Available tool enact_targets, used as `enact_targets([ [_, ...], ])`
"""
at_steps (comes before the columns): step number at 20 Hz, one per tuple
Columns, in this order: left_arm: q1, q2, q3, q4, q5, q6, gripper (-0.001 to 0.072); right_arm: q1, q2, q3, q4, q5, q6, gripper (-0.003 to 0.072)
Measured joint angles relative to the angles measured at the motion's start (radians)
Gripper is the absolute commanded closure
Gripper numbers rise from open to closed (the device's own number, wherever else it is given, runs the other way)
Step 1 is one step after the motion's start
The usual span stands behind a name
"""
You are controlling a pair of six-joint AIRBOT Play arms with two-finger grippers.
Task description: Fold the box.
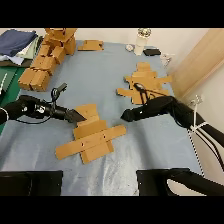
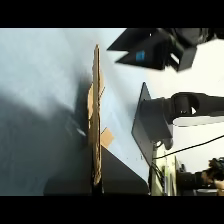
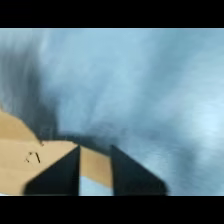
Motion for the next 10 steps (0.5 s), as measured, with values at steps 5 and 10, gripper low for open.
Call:
enact_targets([
  [5, -0.097, 0.0, 0.065, -0.029, 0.087, 0.091, 0.07, -0.038, 0.03, 0.089, 0.011, -0.073, 0.092, 0.0686],
  [10, -0.28, 0.025, 0.08, -0.04, 0.228, 0.203, 0.07, 0.019, 0.078, 0.086, -0.052, -0.087, 0.175, 0.0686],
])
